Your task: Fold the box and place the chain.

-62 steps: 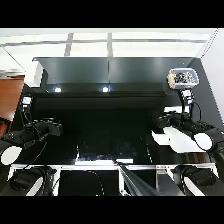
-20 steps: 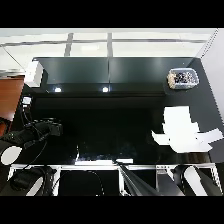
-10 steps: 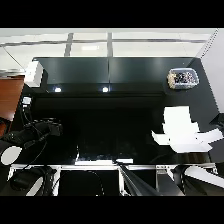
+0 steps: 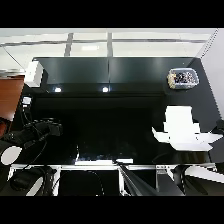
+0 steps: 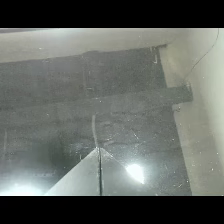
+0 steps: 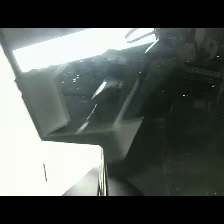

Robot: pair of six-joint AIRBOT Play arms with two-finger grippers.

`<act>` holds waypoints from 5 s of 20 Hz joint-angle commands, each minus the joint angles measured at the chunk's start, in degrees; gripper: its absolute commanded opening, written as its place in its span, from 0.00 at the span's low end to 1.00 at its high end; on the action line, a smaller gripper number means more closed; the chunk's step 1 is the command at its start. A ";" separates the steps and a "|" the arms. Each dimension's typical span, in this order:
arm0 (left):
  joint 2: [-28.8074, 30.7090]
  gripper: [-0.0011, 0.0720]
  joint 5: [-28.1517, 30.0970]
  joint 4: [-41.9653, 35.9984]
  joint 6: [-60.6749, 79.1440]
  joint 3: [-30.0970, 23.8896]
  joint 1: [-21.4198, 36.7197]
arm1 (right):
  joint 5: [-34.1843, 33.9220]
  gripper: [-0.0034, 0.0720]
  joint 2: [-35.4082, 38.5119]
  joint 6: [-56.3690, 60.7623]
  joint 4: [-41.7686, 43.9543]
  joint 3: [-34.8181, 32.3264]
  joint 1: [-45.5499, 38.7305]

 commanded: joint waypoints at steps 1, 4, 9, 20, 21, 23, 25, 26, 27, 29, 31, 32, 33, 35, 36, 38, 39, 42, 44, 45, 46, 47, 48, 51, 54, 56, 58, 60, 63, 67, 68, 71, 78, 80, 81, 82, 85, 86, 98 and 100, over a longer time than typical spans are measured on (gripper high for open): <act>0.04 0.05 0.00 0.00 0.00 -0.02 -0.02 | 1.05 0.06 2.78 -2.16 5.09 -0.04 0.04; 0.04 0.05 0.00 0.00 0.00 0.00 -0.02 | -0.87 0.06 7.72 -2.32 11.93 -1.90 2.89; 0.04 0.05 0.00 0.00 0.00 0.00 -0.04 | -10.56 0.06 18.45 3.41 26.73 -9.53 16.41; 0.02 0.05 2.60 -3.56 -0.04 -0.07 -0.07 | -36.17 0.06 31.74 7.54 39.04 -34.23 51.56; -0.07 0.05 3.32 -5.62 -0.02 -0.07 -0.09 | -37.48 0.06 31.74 7.61 39.43 -35.12 53.94; -0.74 0.05 7.23 -10.25 0.20 -0.07 -0.11 | -38.86 0.06 31.74 7.63 39.50 -35.67 58.40; -3.23 0.17 13.57 -16.59 1.05 0.07 -0.11 | -41.27 0.06 31.74 7.67 39.56 -35.67 61.92; -5.09 0.64 15.76 -20.06 2.75 0.17 -0.11 | -42.36 0.06 31.74 7.67 39.63 -35.67 63.21; -7.76 0.99 16.44 -24.20 4.44 0.63 -0.09 | -43.15 0.06 31.74 7.69 39.82 -35.67 64.28; -14.47 0.99 11.65 -31.56 11.37 3.43 -0.11 | -43.65 0.06 31.74 7.72 40.33 -35.67 65.42; -23.17 0.99 5.09 -42.29 19.82 7.26 -0.07 | -43.60 0.06 31.74 7.72 40.89 -35.67 65.66; -27.85 0.99 1.38 -48.02 24.39 9.25 0.04 | -43.67 0.06 31.74 7.69 40.87 -35.67 65.66; -33.20 0.99 -2.75 -53.77 29.66 11.45 0.02 | -43.67 0.06 31.74 7.67 40.85 -35.67 65.66; -43.67 0.99 -9.55 -62.18 37.22 15.74 0.02 | -43.63 0.06 31.74 7.67 40.87 -35.67 65.66; -48.50 0.99 -12.09 -63.67 38.62 17.90 0.02 | -43.65 0.06 31.74 7.67 40.87 -35.67 65.66; -57.27 0.98 -16.06 -63.89 39.04 22.53 -0.04 | -43.47 0.06 31.74 7.67 40.87 -35.67 65.66; -60.13 0.98 -17.44 -63.93 39.30 24.33 -0.11 | -43.39 0.06 31.74 7.69 40.87 -35.67 65.66; -65.85 0.98 -22.58 -64.30 43.01 28.92 -0.09 | -43.39 0.06 31.74 7.69 40.87 -35.67 65.66; -68.83 0.97 -26.47 -62.82 44.17 31.82 -0.07 | -43.39 0.06 31.74 7.69 40.87 -35.67 65.66; -70.16 0.95 -28.13 -60.83 44.15 33.44 -0.07 | -43.36 0.06 31.74 7.69 40.89 -35.67 65.66; -71.52 0.95 -30.01 -59.14 44.17 35.04 -0.13 | -42.97 0.06 31.74 7.69 40.89 -35.67 65.66; -72.87 0.87 -32.22 -58.69 44.72 36.26 -0.42 | -42.34 0.06 31.74 7.69 40.87 -35.67 65.66; -74.03 0.78 -34.51 -58.21 46.64 37.33 -0.57 | -41.81 0.06 31.74 7.67 40.85 -35.67 65.66; -76.78 0.46 -39.56 -56.24 50.49 40.13 -1.27 | -41.66 0.06 31.74 7.67 40.87 -35.67 65.66; -79.56 0.39 -44.35 -51.74 50.58 44.02 -2.93 | -40.96 0.06 31.74 7.67 40.87 -35.67 65.66; -80.52 0.39 -46.21 -47.93 50.53 46.31 -4.26 | -40.79 0.06 31.74 7.67 40.85 -35.67 65.66; -80.56 0.37 -44.98 -46.10 50.53 47.36 -5.09 | -40.81 0.06 31.74 7.67 40.87 -35.67 65.66; -80.61 0.18 -42.93 -46.18 50.56 47.84 -5.09 | -40.81 0.06 31.74 7.69 40.87 -35.67 65.66; -80.61 0.15 -41.62 -46.40 50.58 47.91 -5.01 | -40.79 0.06 31.74 7.67 40.85 -35.67 65.66; -80.54 0.05 -40.50 -46.38 50.99 47.91 -4.98 | -40.65 0.91 31.76 7.67 39.41 -35.12 65.44; -80.37 0.04 -40.35 -46.34 50.99 47.93 -4.98 | -38.73 0.96 31.78 7.67 37.07 -33.77 64.96; -77.68 0.04 -39.93 -46.05 50.99 47.80 -5.03 | -27.93 0.96 32.68 7.65 25.68 -25.40 61.83; -57.88 0.04 -18.38 -45.59 64.35 36.83 -13.66 | -2.58 0.96 35.80 6.08 14.47 -13.42 56.22; -54.93 0.04 -11.82 -45.16 72.15 32.98 -16.20 | -4.48 0.96 35.78 1.79 15.08 -13.75 56.22; -54.97 0.05 -9.84 -44.02 76.50 32.35 -17.00 | -6.36 0.96 35.78 -1.42 15.78 -14.14 56.24; -55.49 0.05 -8.28 -42.71 80.24 32.30 -17.62 | -8.63 0.96 35.78 -5.38 17.11 -14.82 56.22; -57.46 0.05 -3.82 -42.16 93.90 32.54 -18.38 | -17.11 0.96 35.76 -13.75 21.99 -18.34 56.24; -58.03 0.05 -2.51 -41.77 96.30 32.68 -18.43 | -19.21 0.96 35.74 -14.99 22.62 -19.78 56.24; -63.10 0.05 -0.44 -37.92 92.30 32.94 -18.43 | -25.46 0.96 35.63 -28.98 26.91 -28.33 63.28; -63.10 0.05 -0.44 -37.92 92.32 32.94 -18.43 | -29.03 0.96 35.39 -35.30 26.91 -30.97 65.55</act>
